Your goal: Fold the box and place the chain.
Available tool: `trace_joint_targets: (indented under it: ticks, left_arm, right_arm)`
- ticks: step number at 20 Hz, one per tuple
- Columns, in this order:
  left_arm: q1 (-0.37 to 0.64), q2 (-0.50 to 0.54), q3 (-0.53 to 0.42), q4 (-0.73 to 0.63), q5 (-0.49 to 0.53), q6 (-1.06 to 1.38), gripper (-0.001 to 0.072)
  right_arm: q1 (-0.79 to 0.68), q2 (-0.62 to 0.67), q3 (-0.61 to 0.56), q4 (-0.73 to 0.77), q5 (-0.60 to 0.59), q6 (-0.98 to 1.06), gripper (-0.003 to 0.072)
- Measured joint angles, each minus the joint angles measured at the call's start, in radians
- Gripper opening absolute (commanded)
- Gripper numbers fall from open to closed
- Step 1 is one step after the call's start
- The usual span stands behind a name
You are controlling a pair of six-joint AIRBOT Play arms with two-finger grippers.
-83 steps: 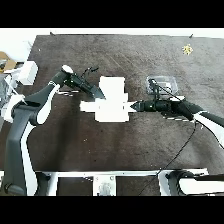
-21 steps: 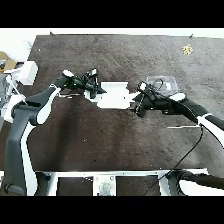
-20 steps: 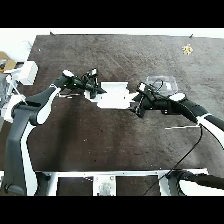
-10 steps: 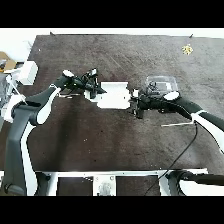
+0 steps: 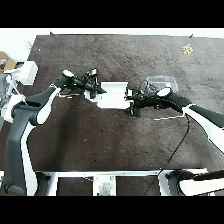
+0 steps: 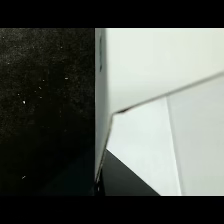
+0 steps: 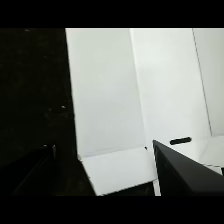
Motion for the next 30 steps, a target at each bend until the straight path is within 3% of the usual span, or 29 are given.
trace_joint_targets:
  ticks: [15, 20, 30]
  left_arm:
    - [0.0, 0.0, 0.0, 0.0, 0.001, 0.0, 0.0009]
    - [0.0, 0.0, 0.0, -0.001, 0.001, 0.0, 0.001]
    - [0.0, 0.0, 0.0, -0.001, 0.001, 0.0, 0.001]
  right_arm:
    - [-0.045, -0.005, 0.114, 0.033, -0.041, 0.059, 0.0685]
    - [-0.06, -0.073, 0.211, 0.042, 0.014, 0.087, 0.0685]
    - [-0.09, -0.288, 0.456, -0.009, 0.278, 0.172, 0.0684]
